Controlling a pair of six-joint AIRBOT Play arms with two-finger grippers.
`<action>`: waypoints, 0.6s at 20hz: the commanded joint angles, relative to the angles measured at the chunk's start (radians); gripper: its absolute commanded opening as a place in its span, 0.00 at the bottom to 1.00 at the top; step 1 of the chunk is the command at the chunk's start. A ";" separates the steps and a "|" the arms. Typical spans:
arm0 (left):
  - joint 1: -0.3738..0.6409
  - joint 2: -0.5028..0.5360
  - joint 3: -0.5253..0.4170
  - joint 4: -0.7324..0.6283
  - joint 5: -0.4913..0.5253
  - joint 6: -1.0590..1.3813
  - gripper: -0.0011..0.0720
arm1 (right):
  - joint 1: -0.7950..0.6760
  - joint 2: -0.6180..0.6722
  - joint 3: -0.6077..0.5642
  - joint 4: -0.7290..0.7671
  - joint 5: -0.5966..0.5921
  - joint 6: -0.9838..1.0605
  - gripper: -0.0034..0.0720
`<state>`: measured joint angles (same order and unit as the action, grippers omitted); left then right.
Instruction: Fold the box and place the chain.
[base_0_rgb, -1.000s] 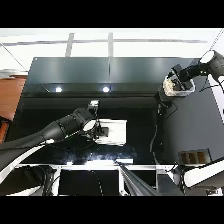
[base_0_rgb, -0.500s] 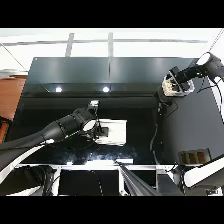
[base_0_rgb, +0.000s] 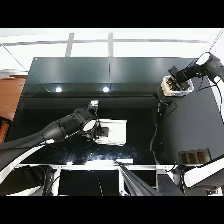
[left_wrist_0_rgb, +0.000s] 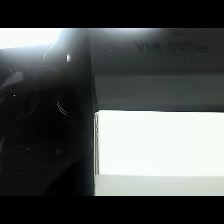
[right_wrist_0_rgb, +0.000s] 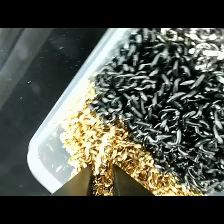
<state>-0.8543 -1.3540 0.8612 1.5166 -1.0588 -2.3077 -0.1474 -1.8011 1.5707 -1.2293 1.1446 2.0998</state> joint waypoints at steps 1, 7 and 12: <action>0.001 0.001 0.001 0.009 0.002 0.000 0.06 | -0.002 0.046 0.001 -0.021 0.011 -0.100 0.08; 0.001 0.001 0.001 0.016 0.003 0.000 0.06 | -0.008 0.230 0.001 -0.024 0.020 -0.333 0.08; 0.001 0.001 0.001 0.020 0.006 0.000 0.06 | -0.008 0.452 0.001 -0.003 0.003 -0.434 0.08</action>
<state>-0.8547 -1.3540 0.8612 1.5318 -1.0573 -2.3077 -0.1551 -1.4654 1.5707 -1.2499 1.1568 1.7466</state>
